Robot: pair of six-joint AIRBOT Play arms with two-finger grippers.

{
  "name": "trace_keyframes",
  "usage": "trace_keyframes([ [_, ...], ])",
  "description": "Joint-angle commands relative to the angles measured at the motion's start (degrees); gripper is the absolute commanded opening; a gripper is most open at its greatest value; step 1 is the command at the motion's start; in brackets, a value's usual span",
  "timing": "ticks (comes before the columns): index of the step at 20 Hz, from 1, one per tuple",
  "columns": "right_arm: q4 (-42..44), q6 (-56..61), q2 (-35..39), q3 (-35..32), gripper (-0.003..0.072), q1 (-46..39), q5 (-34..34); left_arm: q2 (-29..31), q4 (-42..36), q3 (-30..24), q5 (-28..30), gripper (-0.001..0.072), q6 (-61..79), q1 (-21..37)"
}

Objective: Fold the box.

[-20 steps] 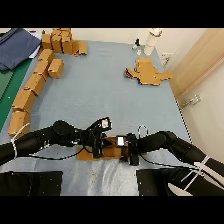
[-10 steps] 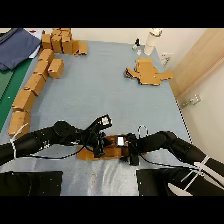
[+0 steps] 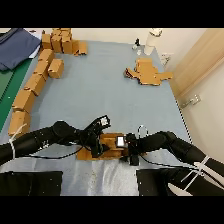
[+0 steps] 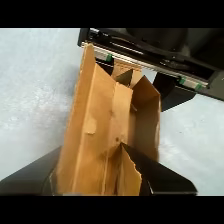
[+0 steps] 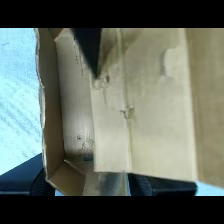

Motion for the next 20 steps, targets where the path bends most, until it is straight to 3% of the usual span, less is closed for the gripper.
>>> trace_keyframes([
  [1,-0.42,0.07,-0.02,0.02,0.0576,0.02,0.02,3.19,-0.35,0.09,-0.42,0.0490,-0.81,2.36],
  [8,-0.39,0.09,-0.02,0.02,0.0576,0.02,0.00,11.13,14.34,0.07,-3.82,0.0481,-15.82,9.29],
  [9,-0.39,0.09,-0.02,0.02,0.0576,0.02,0.00,11.76,16.98,0.09,-5.46,0.0379,-18.95,9.51],
  [10,-0.39,0.09,-0.02,0.02,0.0576,0.02,0.00,12.39,21.03,0.09,-7.96,0.0150,-22.58,9.49],
  [11,-0.39,0.07,-0.02,0.02,0.0576,0.02,0.00,12.90,25.14,0.07,-11.06,0.0013,-26.73,9.46],
  [15,-0.39,0.07,-0.02,0.02,0.0576,0.02,-0.02,13.35,44.11,0.07,-20.48,0.0012,-62.97,9.46],
  [17,-0.39,0.07,-0.04,0.02,0.0576,0.02,0.00,13.33,43.41,-0.07,-27.41,0.0012,-76.85,9.22],
  [20,-0.39,0.07,-0.02,0.02,0.0576,0.02,0.00,13.29,26.38,-1.49,-30.01,0.0012,-80.08,5.29],
])
